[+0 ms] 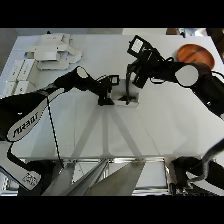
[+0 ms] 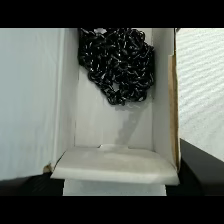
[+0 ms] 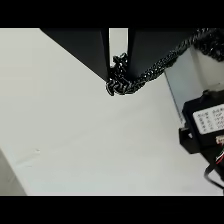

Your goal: Fold the box and place the chain.

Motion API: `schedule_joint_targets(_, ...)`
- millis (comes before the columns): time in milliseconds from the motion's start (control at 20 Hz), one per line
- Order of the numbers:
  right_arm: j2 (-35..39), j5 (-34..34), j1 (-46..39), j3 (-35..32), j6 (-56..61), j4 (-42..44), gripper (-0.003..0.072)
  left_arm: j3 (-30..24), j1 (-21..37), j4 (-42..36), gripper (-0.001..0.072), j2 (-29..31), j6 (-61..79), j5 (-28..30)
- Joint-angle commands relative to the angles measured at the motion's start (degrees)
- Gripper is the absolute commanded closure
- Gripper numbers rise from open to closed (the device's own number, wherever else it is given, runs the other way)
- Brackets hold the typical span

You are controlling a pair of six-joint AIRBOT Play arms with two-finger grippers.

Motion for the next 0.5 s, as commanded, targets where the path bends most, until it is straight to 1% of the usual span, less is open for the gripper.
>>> schedule_joint_targets(0,0.04,-3.74,1.7,1.25,-0.46,-0.24,0.0673,0.04,0.04,0.02,0.0125,0.02,0.02,0.02)
schedule_joint_targets(150,-0.07,-4.13,2.29,1.6,-0.42,-1.11,0.0673,0.04,0.04,0.02,0.0125,0.02,0.02,0.02)
schedule_joint_targets(350,-0.09,-3.76,2.32,1.6,-0.37,-5.25,0.0673,0.04,0.04,0.02,0.0125,0.02,0.02,0.02)
schedule_joint_targets(450,-0.09,-3.74,2.32,1.6,-0.17,-5.38,0.0673,0.04,0.04,0.02,0.0125,0.02,0.02,0.02)
